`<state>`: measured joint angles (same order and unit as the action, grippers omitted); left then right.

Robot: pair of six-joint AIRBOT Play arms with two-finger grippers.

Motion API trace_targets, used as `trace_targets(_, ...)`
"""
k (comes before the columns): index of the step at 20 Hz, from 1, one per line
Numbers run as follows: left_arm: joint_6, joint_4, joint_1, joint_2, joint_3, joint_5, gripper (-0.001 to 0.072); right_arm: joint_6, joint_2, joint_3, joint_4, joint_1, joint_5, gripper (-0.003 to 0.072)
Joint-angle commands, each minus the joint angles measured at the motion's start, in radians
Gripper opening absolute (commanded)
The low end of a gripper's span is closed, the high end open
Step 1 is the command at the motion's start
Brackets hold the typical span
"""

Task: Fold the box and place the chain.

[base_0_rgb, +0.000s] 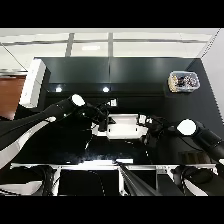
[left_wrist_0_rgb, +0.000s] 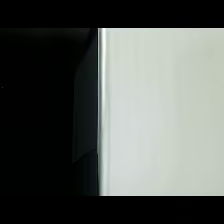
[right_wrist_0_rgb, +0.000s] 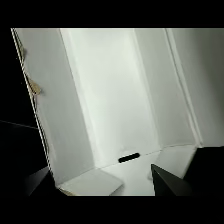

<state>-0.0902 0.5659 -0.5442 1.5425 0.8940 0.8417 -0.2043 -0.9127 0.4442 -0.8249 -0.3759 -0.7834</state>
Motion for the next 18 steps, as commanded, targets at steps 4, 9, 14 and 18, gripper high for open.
trace_targets(4,-0.003,0.001,0.0,0.001,0.0,0.001,0.0024,0.157,0.006,0.013,0.093,0.008,0.108,0.0716)
trace_targets(9,-0.003,0.001,0.0,0.001,0.0,0.0,0.0024,0.157,-0.002,0.013,0.091,0.008,0.135,0.0715)
trace_targets(14,-0.003,0.001,0.0,0.001,0.0,0.001,0.0024,0.157,-0.03,0.014,0.086,0.009,0.163,0.0716)
trace_targets(18,-0.003,0.001,0.0,0.001,0.0,0.001,0.0024,0.161,-0.03,0.03,0.091,0.079,0.119,0.0716)
